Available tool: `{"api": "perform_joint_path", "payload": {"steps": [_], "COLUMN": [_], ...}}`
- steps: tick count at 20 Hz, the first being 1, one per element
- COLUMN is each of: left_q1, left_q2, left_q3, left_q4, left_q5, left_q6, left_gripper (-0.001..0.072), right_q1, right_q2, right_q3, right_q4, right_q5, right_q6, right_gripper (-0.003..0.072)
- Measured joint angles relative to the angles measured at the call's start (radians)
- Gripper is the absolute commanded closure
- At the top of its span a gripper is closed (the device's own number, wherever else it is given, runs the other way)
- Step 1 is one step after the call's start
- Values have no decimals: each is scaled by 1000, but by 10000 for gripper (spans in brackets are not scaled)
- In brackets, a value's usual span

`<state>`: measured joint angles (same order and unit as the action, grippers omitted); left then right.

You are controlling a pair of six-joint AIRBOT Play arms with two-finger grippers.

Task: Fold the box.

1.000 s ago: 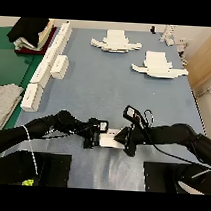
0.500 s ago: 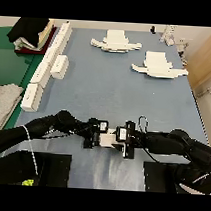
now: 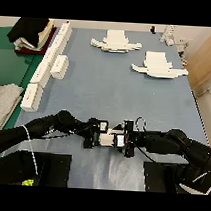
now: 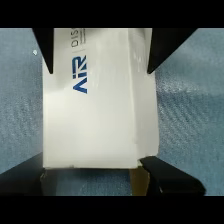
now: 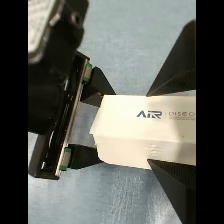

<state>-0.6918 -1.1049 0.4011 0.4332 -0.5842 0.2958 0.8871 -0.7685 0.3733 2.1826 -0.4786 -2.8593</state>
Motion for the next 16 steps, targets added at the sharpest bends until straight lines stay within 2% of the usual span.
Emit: {"api": "perform_joint_path", "payload": {"steps": [1,16], "left_q1": [0,0], "left_q2": [0,0], "left_q3": [0,0], "left_q4": [0,0], "left_q5": [0,0], "left_q6": [0,0], "left_gripper": [110,110], "right_q1": [0,0], "right_q2": [-1,53], "right_q3": [1,8], "right_q4": [-5,-44], "right_q5": [1,64], "right_q6": [-4,-14], "right_gripper": [147,148]}}
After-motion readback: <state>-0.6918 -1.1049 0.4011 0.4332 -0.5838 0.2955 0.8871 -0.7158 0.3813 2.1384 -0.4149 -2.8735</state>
